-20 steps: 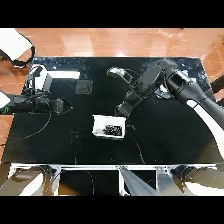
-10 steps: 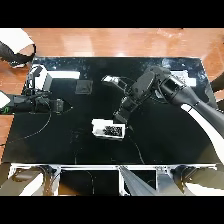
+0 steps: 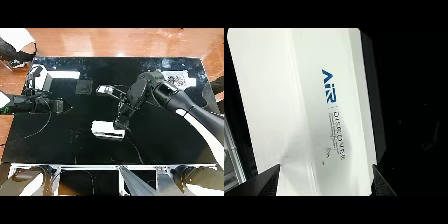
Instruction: Fold the box and place the chain.
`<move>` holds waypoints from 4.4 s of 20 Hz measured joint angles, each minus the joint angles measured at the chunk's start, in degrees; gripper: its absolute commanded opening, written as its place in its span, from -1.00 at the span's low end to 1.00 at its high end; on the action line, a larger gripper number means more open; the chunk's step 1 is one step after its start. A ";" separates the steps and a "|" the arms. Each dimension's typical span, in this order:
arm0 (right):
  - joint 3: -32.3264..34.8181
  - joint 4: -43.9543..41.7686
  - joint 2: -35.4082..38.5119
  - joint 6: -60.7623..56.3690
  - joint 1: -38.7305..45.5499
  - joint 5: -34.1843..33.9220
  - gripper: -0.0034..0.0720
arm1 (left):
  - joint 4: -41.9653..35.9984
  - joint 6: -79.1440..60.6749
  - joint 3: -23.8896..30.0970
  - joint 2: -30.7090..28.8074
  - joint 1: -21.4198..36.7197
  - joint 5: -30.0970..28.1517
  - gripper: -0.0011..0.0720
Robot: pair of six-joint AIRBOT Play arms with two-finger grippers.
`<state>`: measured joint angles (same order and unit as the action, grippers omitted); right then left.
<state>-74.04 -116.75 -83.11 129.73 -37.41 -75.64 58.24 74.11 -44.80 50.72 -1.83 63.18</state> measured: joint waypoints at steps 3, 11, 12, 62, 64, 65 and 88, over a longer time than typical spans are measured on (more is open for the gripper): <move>0.00 1.03 0.00 0.17 -0.92 -0.70 0.96 | 0.07 0.07 -0.02 -0.02 1.86 0.02 0.74; 0.00 4.61 -0.28 -0.46 -2.51 -1.51 0.96 | -0.31 0.00 0.00 0.00 7.72 1.53 0.74; 0.00 5.27 -0.50 -0.72 -2.89 -1.36 0.96 | -0.48 -0.04 -0.02 0.00 7.89 1.66 0.74; 0.04 11.89 -3.48 -7.43 -10.05 1.25 -0.15 | -0.66 -0.46 0.00 0.00 8.31 1.86 0.74; 0.04 11.69 -2.60 -8.66 -9.84 1.09 -0.15 | -0.66 -0.46 0.00 0.00 8.31 1.86 0.74; 0.04 11.41 -1.62 -9.70 -9.51 0.87 -0.15 | -0.66 -0.46 0.00 0.00 8.31 1.88 0.74; 29.81 -30.23 8.76 -30.49 4.04 26.75 -0.85 | -2.08 -2.16 1.84 0.00 8.15 3.45 0.74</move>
<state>-44.23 -146.98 -74.35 99.24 -33.36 -48.88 56.16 71.94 -42.96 50.72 6.33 66.63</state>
